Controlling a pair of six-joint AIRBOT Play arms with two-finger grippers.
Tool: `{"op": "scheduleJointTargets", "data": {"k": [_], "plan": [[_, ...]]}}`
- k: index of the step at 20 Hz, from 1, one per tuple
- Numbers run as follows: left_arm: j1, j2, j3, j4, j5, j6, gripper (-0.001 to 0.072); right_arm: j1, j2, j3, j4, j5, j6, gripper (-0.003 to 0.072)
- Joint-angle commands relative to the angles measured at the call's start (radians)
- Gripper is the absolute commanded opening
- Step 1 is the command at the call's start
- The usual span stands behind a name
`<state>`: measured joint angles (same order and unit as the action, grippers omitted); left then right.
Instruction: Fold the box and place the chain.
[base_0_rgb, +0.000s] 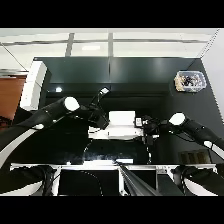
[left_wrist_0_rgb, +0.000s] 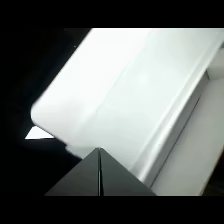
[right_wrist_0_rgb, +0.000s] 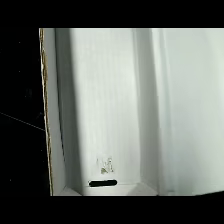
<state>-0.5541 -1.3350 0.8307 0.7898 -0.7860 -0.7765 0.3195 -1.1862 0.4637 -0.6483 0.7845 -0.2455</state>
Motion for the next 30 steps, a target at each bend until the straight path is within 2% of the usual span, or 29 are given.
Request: {"op": "scheduleJointTargets", "data": {"k": [1,3,6,7,8,9,10,13,15,16,18,20,22,23,26,27,30], "plan": [[0.052,0.145,-0.002,0.128,-0.095,-0.037,0.0023,0.0,0.001,-0.001,0.002,0.0,0.003,0.0201],[0.093,0.253,-0.045,0.125,-0.169,0.043,0.0023,0.0,0.001,-0.001,0.002,0.0,0.006,0.0201],[0.137,0.354,-0.182,0.119,-0.167,0.119,0.0024,0.0,0.001,-0.001,0.002,0.0,0.006,0.0201],[0.136,0.358,-0.224,0.118,-0.165,0.191,0.0056,0.0,0.001,-0.001,0.002,0.0,0.006,0.02],[0.126,0.354,-0.259,0.119,-0.162,0.28,0.0306,0.0,0.001,-0.001,0.002,0.0,0.006,0.0201],[0.113,0.349,-0.28,0.117,-0.151,0.362,0.059,0.0,0.001,-0.001,0.002,0.0,0.006,0.0201],[0.09,0.343,-0.295,0.106,-0.116,0.444,0.071,0.0,0.001,-0.001,0.002,0.0,0.006,0.0201],[0.002,0.321,-0.303,0.107,0.046,0.612,0.071,0.0,0.001,-0.001,0.003,0.0,0.006,0.0201],[-0.049,0.29,-0.303,0.107,0.16,0.616,0.0705,0.0,0.001,-0.001,0.005,0.0,0.006,0.0201],[-0.067,0.272,-0.3,0.107,0.185,0.615,0.0704,0.0,0.001,-0.001,0.005,0.0,0.006,0.0201],[-0.081,0.237,-0.284,0.084,0.184,0.611,0.0703,0.0,0.001,-0.001,0.005,0.0,0.006,0.0201],[-0.082,0.208,-0.267,-0.013,0.177,0.612,0.0702,0.0,0.001,-0.001,0.005,0.0,0.006,0.0201],[-0.082,0.181,-0.241,-0.073,0.132,0.612,0.0686,0.0,0.001,-0.001,0.005,0.0,0.006,0.0201],[-0.082,0.17,-0.228,-0.072,0.097,0.612,0.0661,0.0,0.001,-0.001,0.005,0.0,0.006,0.0201],[-0.081,0.161,-0.212,-0.073,0.038,0.612,0.0336,0.0,0.001,-0.001,0.005,0.0,0.006,0.02],[-0.081,0.161,-0.212,-0.073,0.041,0.612,0.0285,0.0,0.001,-0.001,0.005,0.0,0.006,0.0201],[-0.082,0.16,-0.212,-0.074,0.077,0.612,0.0271,0.0,0.001,-0.001,0.005,0.0,0.006,0.0201]]}}
